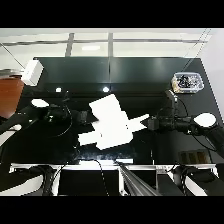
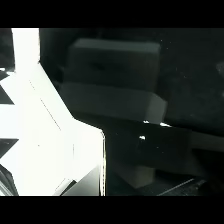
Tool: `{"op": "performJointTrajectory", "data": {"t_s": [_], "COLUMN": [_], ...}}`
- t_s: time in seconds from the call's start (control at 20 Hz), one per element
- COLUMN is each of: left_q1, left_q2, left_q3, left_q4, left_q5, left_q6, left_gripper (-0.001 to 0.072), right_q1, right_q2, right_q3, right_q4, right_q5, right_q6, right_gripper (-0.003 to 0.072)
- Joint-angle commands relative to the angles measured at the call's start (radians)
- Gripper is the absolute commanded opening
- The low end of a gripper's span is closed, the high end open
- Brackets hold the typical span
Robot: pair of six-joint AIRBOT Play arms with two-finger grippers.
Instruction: Fold the box and place the chain.
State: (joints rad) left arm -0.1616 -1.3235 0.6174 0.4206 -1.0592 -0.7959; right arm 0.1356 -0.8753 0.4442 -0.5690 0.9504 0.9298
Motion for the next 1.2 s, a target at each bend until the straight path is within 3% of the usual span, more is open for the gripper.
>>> {"op": "performJointTrajectory", "data": {"t_s": [0.0, 0.25, 0.55, 0.6, 0.7, 0.85, 1.15], "left_q1": [-0.021, -0.021, -0.020, -0.020, -0.020, -0.019, -0.019], "left_q2": [-0.092, -0.117, -0.120, -0.120, -0.120, -0.120, -0.120], "left_q3": [0.000, 0.004, 0.010, 0.010, 0.010, 0.010, 0.017], "left_q4": [-0.067, -0.144, -0.142, -0.142, -0.128, -0.061, -0.027], "left_q5": [-0.074, -0.149, -0.116, -0.137, -0.180, -0.183, -0.202], "left_q6": [0.156, 0.440, 0.489, 0.510, 0.541, 0.541, 0.539], "left_gripper": [0.0702, 0.0690, 0.0678, 0.0658, 0.0488, 0.0339, 0.0326], "right_q1": [0.010, 0.010, 0.010, 0.010, 0.010, 0.010, 0.010], "right_q2": [0.002, 0.002, 0.002, 0.002, 0.002, 0.002, 0.002], "right_q3": [-0.003, -0.003, -0.003, -0.003, -0.003, -0.003, -0.003], "right_q4": [0.018, 0.018, 0.015, 0.014, 0.014, 0.014, 0.010], "right_q5": [-0.009, 0.006, 0.021, 0.021, 0.021, 0.021, 0.021], "right_q6": [-0.002, -0.003, -0.008, -0.008, -0.010, -0.011, -0.011], "right_gripper": [0.0022, 0.0022, 0.0022, 0.0022, 0.0022, 0.0022, 0.0022]}}
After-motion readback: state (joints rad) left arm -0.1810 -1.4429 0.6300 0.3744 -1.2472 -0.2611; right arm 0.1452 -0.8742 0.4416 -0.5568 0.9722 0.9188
